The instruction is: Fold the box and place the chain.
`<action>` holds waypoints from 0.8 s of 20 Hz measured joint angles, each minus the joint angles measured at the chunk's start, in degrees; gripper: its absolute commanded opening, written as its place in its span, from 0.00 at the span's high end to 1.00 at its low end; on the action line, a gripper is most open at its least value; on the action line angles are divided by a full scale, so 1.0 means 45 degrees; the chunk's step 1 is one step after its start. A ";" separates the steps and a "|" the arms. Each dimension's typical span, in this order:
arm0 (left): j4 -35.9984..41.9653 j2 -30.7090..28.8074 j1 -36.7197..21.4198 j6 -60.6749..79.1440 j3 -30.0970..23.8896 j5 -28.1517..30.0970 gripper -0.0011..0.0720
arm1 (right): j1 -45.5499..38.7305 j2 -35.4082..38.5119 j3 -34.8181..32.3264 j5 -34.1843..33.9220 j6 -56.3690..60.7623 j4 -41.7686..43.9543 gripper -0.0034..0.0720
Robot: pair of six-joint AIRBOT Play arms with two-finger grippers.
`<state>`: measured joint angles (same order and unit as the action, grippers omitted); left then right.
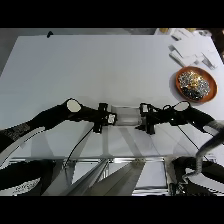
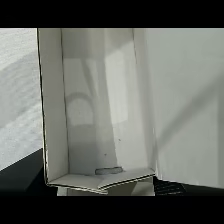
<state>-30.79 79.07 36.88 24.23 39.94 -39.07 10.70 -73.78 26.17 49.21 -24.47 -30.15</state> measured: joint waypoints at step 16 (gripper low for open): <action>-0.2341 -0.1889 -0.0350 -0.5668 0.0005 -0.0811 0.98 | -0.0005 0.0000 0.0000 0.0000 0.0015 0.0010 0.61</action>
